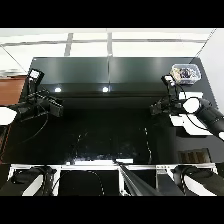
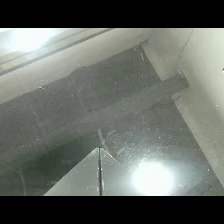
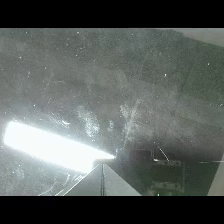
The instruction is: Fold the box and place the chain.
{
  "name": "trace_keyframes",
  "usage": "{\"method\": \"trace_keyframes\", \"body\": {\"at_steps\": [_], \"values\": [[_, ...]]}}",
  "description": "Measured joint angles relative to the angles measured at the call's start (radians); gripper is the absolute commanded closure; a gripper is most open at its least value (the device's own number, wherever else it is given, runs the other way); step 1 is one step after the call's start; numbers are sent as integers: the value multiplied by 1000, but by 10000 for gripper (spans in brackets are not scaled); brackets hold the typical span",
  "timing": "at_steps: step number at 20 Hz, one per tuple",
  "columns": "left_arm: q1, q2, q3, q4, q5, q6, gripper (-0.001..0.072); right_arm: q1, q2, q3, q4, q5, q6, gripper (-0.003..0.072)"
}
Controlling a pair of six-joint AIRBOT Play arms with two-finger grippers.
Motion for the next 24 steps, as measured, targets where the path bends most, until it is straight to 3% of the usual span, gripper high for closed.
{"method": "trace_keyframes", "body": {"at_steps": [14,19,20,21,22,23,24], "values": [[0,0,0,-1,0,0,683,0,0,0,2,-4,0,671],[-1,-2,0,-52,27,0,683,3,0,0,124,-72,0,668],[-2,-6,0,-72,50,0,681,5,-2,0,156,-92,0,501],[-2,-14,-1,-95,71,-1,607,5,-2,0,178,-117,0,69],[-2,-26,-1,-122,98,-2,311,4,-2,0,195,-154,0,-34],[-2,-40,-1,-143,118,-3,0,2,-3,1,205,-187,-2,-34],[-2,-58,-1,-163,135,-4,-5,-3,-3,5,206,-204,-2,-34]]}}
